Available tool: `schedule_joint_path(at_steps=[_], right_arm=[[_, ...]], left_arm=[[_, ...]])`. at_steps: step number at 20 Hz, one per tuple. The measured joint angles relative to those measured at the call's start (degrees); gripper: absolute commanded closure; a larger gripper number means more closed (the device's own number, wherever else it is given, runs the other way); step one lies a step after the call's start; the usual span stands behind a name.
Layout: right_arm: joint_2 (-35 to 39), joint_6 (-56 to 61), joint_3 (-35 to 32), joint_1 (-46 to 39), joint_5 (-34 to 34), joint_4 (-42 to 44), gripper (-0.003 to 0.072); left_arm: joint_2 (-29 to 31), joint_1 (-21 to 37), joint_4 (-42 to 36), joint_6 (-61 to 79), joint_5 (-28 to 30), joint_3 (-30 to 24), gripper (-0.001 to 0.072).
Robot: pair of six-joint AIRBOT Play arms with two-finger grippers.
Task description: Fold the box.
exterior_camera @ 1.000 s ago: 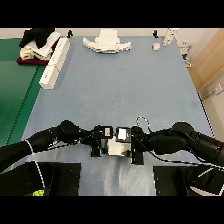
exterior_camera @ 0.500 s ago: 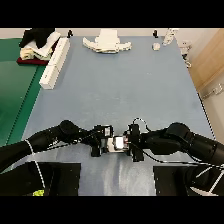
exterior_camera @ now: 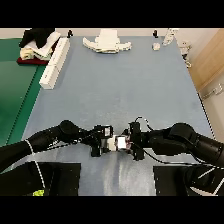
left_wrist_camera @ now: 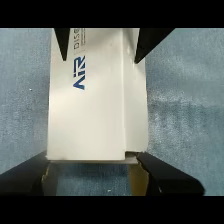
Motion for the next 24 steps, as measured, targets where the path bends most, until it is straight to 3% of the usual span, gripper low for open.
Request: schedule_joint_path(at_steps=[3, 10, 24], right_arm=[[0.2, 0.0, 0.0, 0.0, 1.2, -1.1, 0.024], [0.1, 1.2, -0.4, 0.0, 3.2, -1.8, 0.0408], [-1.6, 3.0, -2.3, 0.0, 3.5, 2.5, 0.0412]], left_arm=[[0.0, 0.0, 0.0, 0.0, 0.0, 0.0, 0.0182], [0.0, 0.0, 0.0, 0.0, 0.0, 0.0, 0.0182], [0.0, 0.0, 0.1, 0.0, -0.2, 0.0, 0.0182]])
